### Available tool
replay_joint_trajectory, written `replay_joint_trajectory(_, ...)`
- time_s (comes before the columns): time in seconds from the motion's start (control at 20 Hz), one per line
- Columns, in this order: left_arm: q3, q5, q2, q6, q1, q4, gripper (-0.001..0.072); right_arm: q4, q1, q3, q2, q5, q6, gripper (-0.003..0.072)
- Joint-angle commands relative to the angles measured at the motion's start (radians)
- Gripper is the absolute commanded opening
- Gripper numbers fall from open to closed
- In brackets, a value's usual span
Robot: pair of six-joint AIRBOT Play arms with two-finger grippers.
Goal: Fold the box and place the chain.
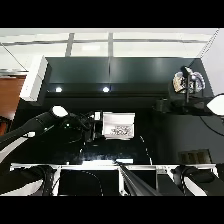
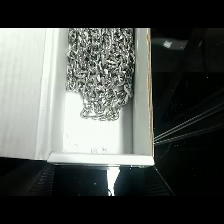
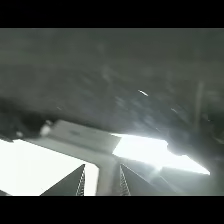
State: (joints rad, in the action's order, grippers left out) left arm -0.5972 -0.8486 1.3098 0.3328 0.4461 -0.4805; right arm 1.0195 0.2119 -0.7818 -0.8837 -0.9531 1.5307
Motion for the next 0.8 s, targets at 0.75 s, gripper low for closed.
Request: replay_joint_trajectory(0.75,-0.001,0.001,0.000,-0.001,0.001,-0.001,0.0442,-0.198,0.196,-0.098,-0.270,-0.097,-1.116,0.0698)
